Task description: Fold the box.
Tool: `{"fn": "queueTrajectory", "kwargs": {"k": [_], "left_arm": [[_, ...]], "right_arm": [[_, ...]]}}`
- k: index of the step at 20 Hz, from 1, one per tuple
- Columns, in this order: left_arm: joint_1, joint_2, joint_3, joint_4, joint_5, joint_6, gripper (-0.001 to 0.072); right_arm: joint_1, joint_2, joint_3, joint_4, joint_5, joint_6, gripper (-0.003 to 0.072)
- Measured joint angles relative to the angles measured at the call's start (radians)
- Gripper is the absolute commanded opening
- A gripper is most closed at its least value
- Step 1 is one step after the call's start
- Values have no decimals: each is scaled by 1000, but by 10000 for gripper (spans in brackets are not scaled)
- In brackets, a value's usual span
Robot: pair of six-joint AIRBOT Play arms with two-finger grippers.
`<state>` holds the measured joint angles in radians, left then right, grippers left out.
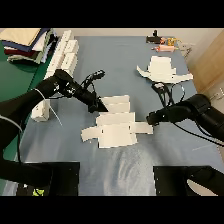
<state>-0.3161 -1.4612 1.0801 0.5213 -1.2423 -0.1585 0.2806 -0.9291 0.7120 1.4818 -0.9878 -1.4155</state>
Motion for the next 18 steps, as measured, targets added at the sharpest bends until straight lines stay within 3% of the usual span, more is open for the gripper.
{"fn": "queueTrajectory", "kwargs": {"k": [5, 6, 8, 9, 15, 18], "left_arm": [[-42, 137, -110, -5, 161, 93, 10], [-53, 162, -140, -5, 202, 114, 9], [-84, 209, -203, -6, 290, 156, 10], [-98, 225, -227, -7, 327, 173, 11], [-154, 264, -288, -9, 432, 219, 13], [-161, 268, -294, -29, 441, 226, 13]], "right_arm": [[0, 1, 49, -217, -71, 184, 363], [0, 2, 53, -234, -75, 210, 335], [0, 3, 57, -237, -79, 248, 34], [0, 5, 58, -215, -77, 256, 7], [0, 10, 60, 77, -24, 103, 1], [0, -21, 35, 155, -6, 62, 2]]}}
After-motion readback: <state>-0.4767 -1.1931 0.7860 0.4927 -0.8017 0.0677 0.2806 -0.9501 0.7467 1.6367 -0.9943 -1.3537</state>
